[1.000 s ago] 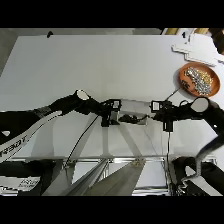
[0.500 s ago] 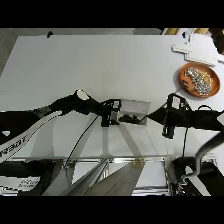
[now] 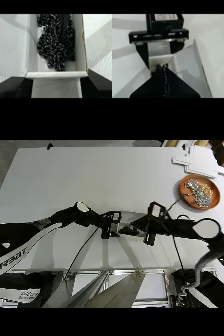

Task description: Fold the box and place the chain.

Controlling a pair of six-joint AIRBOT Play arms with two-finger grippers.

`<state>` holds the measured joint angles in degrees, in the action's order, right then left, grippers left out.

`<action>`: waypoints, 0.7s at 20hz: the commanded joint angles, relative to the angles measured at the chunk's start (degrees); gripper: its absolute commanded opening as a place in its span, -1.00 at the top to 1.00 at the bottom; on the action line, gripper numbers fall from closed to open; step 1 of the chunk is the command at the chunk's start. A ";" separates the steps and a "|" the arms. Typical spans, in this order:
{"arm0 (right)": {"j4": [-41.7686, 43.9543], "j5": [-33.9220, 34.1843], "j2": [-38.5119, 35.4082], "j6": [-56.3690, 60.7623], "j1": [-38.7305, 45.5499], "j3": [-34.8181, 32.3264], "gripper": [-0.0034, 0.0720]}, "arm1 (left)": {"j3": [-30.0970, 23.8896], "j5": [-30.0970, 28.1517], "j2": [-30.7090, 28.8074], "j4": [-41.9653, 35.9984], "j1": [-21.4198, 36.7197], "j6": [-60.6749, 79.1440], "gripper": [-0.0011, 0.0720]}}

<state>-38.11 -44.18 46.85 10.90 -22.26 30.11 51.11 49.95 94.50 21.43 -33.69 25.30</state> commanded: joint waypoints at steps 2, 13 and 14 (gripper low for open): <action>-10.69 3.08 8.09 6.78 -2.49 -0.02 0.60 | 0.04 0.00 -0.04 0.02 0.02 0.00 0.40; -20.79 -7.63 -6.75 -0.09 14.03 2.82 0.07 | 0.04 0.00 -0.04 0.02 0.02 0.00 0.40; -20.83 -10.54 -5.92 -4.15 18.29 2.69 0.07 | 0.04 0.00 -0.04 0.02 0.02 0.00 0.40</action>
<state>-56.88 -48.75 42.70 14.28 -12.91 32.49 51.11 49.95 94.50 21.43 -33.69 25.28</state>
